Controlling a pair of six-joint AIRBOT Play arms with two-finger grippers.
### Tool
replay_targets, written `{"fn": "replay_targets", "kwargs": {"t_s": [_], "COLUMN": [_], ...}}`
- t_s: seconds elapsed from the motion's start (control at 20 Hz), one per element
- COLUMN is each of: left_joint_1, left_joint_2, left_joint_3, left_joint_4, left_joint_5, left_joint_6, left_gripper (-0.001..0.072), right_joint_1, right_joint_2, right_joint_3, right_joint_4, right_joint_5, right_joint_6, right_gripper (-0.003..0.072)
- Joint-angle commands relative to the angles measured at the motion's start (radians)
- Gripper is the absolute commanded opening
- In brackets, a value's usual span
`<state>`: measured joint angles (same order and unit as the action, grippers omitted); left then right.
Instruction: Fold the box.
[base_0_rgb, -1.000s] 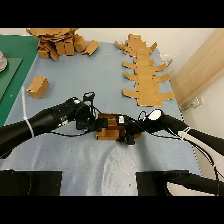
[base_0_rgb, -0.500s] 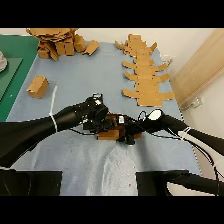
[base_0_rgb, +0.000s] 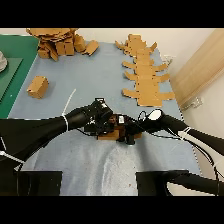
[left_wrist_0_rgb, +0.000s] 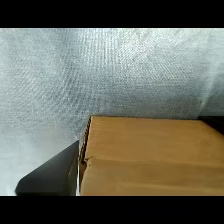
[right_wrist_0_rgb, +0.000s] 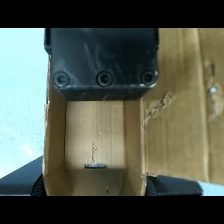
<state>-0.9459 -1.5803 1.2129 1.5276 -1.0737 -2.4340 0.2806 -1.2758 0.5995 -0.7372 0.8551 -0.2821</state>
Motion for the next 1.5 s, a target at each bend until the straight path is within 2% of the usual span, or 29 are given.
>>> {"fn": "replay_targets", "kwargs": {"t_s": [0.0, 0.25, 0.3, 0.35, 0.85, 0.95, 1.1, 1.3, 1.45], "left_joint_1": [0.0, -0.002, -0.002, -0.002, -0.002, -0.002, -0.002, -0.002, 0.0], "left_joint_2": [-0.01, -0.01, -0.01, -0.01, -0.009, -0.008, -0.005, 0.036, 0.076], "left_joint_3": [0.0, 0.0, 0.0, 0.0, 0.0, 0.0, 0.001, 0.001, 0.001], "left_joint_4": [0.021, 0.021, 0.021, 0.02, -0.044, -0.077, -0.076, -0.076, -0.066], "left_joint_5": [0.014, 0.035, 0.036, 0.037, 0.041, 0.035, -0.015, 0.006, -0.018], "left_joint_6": [0.011, 0.071, 0.071, 0.093, 0.109, 0.137, 0.141, 0.142, 0.142], "left_gripper": [0.0282, 0.028, 0.0227, 0.0011, 0.0016, 0.0532, 0.0555, 0.0556, 0.0556], "right_joint_1": [0.0, 0.0, 0.0, 0.0, 0.0, 0.0, 0.0, 0.0, 0.0], "right_joint_2": [-0.001, -0.001, -0.001, -0.001, -0.001, -0.001, -0.001, -0.001, -0.001], "right_joint_3": [0.0, 0.0, 0.0, 0.0, 0.0, 0.0, 0.0, 0.0, 0.0], "right_joint_4": [0.0, 0.0, 0.0, 0.0, 0.0, 0.0, 0.0, 0.0, 0.0], "right_joint_5": [0.0, 0.0, 0.0, 0.0, 0.0, 0.0, 0.0, 0.0, 0.0], "right_joint_6": [0.0, 0.001, 0.001, 0.0, 0.0, 0.0, 0.0, 0.0, 0.0], "right_gripper": [0.0594, 0.0594, 0.0594, 0.0594, 0.0595, 0.0594, 0.0594, 0.0594, 0.0594]}}
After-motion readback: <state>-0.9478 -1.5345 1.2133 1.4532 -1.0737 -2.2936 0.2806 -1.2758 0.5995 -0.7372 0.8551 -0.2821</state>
